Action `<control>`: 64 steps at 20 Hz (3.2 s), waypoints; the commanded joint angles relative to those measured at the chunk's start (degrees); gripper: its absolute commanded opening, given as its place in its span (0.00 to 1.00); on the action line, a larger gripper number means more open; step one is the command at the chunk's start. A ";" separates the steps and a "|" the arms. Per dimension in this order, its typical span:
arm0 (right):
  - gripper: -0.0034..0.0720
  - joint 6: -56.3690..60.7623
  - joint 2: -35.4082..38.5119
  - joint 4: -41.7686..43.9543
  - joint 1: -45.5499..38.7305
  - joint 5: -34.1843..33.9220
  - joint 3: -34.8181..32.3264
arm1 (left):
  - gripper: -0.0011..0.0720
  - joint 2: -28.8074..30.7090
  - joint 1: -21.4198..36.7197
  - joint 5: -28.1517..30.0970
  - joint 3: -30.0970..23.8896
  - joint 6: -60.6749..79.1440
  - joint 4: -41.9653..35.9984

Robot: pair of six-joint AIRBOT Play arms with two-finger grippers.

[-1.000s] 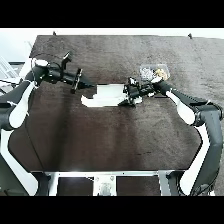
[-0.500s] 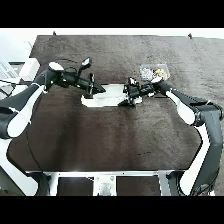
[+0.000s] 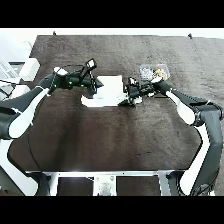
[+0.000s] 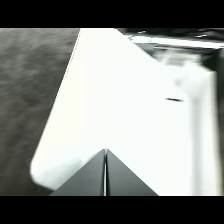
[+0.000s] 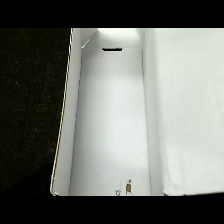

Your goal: Fold the box and place the chain.

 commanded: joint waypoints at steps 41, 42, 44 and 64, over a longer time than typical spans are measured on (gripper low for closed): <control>0.72 -0.02 -0.09 0.02 -0.04 0.00 -0.02 | 0.92 3.28 -2.56 -11.89 0.00 -14.47 34.69; 0.72 0.00 -0.09 0.00 -0.04 0.00 -0.02 | 0.92 3.17 -2.60 -11.23 0.00 -14.53 34.80; 0.72 0.00 -0.09 0.02 -0.04 0.00 -0.02 | 0.92 2.93 -2.60 -11.30 -0.02 -14.93 34.45; 0.72 0.00 -0.09 0.00 -0.04 0.00 -0.02 | 0.66 1.57 -4.61 -8.50 -0.02 -16.41 35.54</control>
